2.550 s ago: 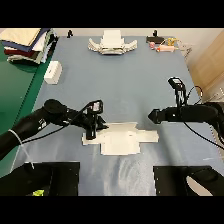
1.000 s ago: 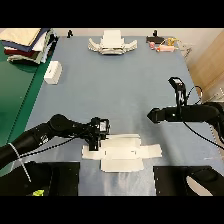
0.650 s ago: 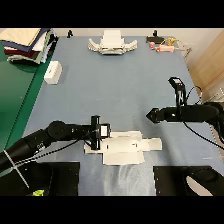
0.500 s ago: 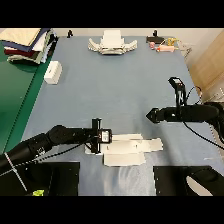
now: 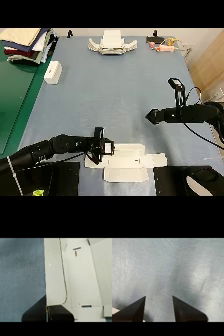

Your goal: Fold the box.

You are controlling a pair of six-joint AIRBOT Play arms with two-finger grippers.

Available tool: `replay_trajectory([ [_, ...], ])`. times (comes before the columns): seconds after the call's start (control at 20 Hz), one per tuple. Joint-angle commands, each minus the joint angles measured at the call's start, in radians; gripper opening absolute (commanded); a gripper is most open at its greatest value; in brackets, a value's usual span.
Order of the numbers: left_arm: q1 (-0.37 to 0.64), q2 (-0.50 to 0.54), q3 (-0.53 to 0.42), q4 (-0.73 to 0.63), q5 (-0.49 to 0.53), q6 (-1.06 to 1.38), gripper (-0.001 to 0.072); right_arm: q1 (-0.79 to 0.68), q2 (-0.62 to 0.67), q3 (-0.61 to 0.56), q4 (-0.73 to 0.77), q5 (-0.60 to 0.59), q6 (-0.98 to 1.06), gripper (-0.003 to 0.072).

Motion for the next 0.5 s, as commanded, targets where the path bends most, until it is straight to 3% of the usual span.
replay_trajectory([
  [0.0, -0.020, 0.014, -0.003, -0.002, -0.023, -0.018, 0.0011, 0.000, 0.001, 0.000, 0.005, -0.004, 0.000, 0.0531],
  [0.3, -0.018, 0.042, -0.002, 0.000, -0.002, -0.094, 0.0014, 0.000, 0.001, 0.000, 0.005, -0.002, 0.000, 0.0531],
  [0.45, -0.013, 0.043, 0.011, 0.000, 0.156, -0.089, 0.0014, 0.000, 0.001, 0.000, 0.005, -0.002, 0.000, 0.0530],
])
